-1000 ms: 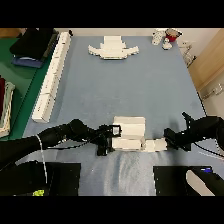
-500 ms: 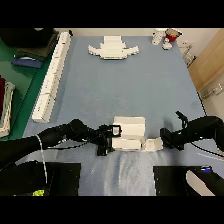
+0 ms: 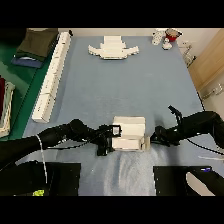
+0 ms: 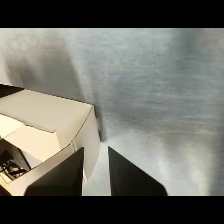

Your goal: Fold the box.

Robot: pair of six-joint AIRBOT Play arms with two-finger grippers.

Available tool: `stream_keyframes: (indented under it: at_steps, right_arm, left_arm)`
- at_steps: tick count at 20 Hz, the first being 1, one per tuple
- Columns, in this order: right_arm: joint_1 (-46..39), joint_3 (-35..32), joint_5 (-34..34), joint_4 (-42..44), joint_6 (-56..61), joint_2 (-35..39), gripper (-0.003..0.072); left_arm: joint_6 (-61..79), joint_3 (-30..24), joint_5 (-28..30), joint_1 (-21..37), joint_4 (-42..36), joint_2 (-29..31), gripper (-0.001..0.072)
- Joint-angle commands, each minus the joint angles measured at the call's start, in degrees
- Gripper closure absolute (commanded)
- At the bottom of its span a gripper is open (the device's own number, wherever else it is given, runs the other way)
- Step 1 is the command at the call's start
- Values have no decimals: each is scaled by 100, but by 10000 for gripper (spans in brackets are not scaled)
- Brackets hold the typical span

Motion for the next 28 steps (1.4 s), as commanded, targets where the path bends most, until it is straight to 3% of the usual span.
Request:
stream_keyframes:
  at_steps: [1, 2, 4, 8, 13, 20, 28]
  right_arm:
    - [39, 210, -323, 11, -15, 63, 441]
    - [39, 234, -382, 7, -13, 162, 441]
    - [39, 232, -444, 4, -13, 411, 235]
    - [142, 201, -321, 0, -11, 601, 235]
    - [1303, 107, 551, -195, 649, 601, 235]
    - [2855, 837, 1001, -1838, 2522, -7, 240]
    - [4728, 1698, 520, -3735, 5042, -1104, 240]
  left_arm:
    - [2, 2, 0, 0, 2, -4, 181]
    - [2, 2, 0, 0, 2, -4, 182]
    - [2, 2, 0, 0, 2, -4, 182]
    - [2, 2, 0, 0, 2, -4, 181]
    - [2, 2, 0, 0, 2, -4, 181]
    - [2, 2, 0, 0, 2, -4, 181]
    - [4, 2, 0, 0, 2, -4, 181]
